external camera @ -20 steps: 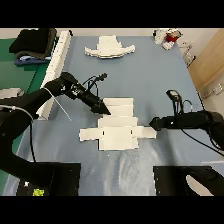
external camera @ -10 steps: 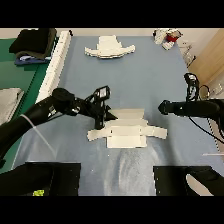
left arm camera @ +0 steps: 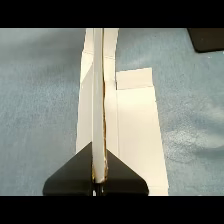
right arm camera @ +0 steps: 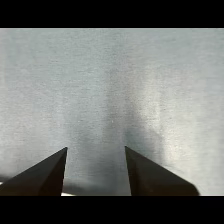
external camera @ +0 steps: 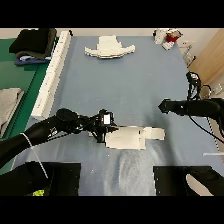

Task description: Fold the box.

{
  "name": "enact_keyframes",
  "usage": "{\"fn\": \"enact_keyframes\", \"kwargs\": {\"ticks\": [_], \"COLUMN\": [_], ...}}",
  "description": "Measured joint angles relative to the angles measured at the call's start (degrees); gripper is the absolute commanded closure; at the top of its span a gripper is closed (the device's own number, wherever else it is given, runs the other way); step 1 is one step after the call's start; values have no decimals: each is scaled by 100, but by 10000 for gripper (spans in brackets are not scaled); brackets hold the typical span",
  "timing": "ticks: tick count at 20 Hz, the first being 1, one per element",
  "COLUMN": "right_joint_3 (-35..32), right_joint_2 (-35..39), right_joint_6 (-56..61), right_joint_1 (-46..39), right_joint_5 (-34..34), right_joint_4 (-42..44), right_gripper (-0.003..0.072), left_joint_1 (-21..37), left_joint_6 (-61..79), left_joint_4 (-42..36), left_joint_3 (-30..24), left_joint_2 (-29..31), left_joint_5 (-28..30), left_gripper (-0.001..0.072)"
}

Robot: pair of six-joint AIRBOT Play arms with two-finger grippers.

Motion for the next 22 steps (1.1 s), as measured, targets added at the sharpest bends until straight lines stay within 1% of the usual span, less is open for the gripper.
{"fn": "enact_keyframes", "kwargs": {"ticks": [3,6,8,10,12,15,19,22], "right_joint_3": [0,0,0,0,0,0,0,0], "right_joint_2": [0,0,0,0,0,0,0,0], "right_joint_6": [9,11,11,13,13,13,13,13], "right_joint_1": [0,0,0,0,0,0,0,0], "right_joint_5": [2,2,4,2,4,2,2,0], "right_joint_4": [26,66,83,87,92,111,149,175], "right_gripper": [135,135,135,135,135,136,135,135], "left_joint_1": [-28,186,450,680,820,911,949,960], "left_joint_6": [52,-391,-763,-1038,-1196,-1318,-1528,-1829], "left_joint_4": [-105,-55,153,367,483,577,678,1014], "left_joint_3": [-26,131,284,463,675,1010,1220,1270], "left_joint_2": [-9,-31,-116,-289,-507,-868,-1239,-1392], "left_joint_5": [219,284,-22,-511,-975,-1482,-1757,-1827], "left_gripper": [700,699,699,699,699,699,698,698]}}
